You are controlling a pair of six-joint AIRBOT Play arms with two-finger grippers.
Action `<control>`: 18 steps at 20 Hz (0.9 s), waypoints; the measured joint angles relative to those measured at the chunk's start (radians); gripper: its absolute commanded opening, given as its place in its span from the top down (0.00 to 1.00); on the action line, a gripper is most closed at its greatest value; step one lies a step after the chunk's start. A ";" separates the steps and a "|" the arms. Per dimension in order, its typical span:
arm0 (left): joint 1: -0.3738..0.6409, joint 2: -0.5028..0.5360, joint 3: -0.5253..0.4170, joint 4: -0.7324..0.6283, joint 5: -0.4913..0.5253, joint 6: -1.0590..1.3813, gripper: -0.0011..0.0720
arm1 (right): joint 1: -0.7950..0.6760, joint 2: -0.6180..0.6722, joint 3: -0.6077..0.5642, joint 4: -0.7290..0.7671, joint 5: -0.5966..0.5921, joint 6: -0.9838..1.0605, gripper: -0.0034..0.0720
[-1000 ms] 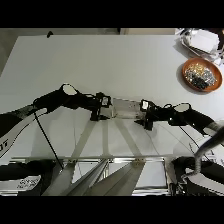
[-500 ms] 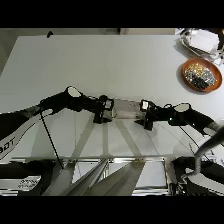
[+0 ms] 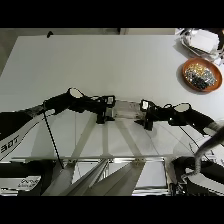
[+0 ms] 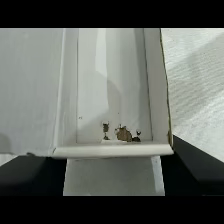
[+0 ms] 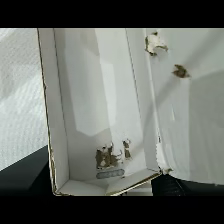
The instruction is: Fold the box and place the chain.
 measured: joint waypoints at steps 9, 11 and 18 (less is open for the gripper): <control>0.000 -0.003 0.000 0.000 0.013 -0.016 0.61 | 0.000 0.000 0.000 0.000 0.000 0.000 0.50; -0.001 -0.003 0.000 0.000 0.014 -0.016 0.61 | 0.000 0.000 0.000 0.000 0.000 0.000 0.50; -0.001 -0.003 0.000 0.000 0.019 -0.016 0.61 | 0.000 0.000 0.000 0.000 0.006 0.000 0.72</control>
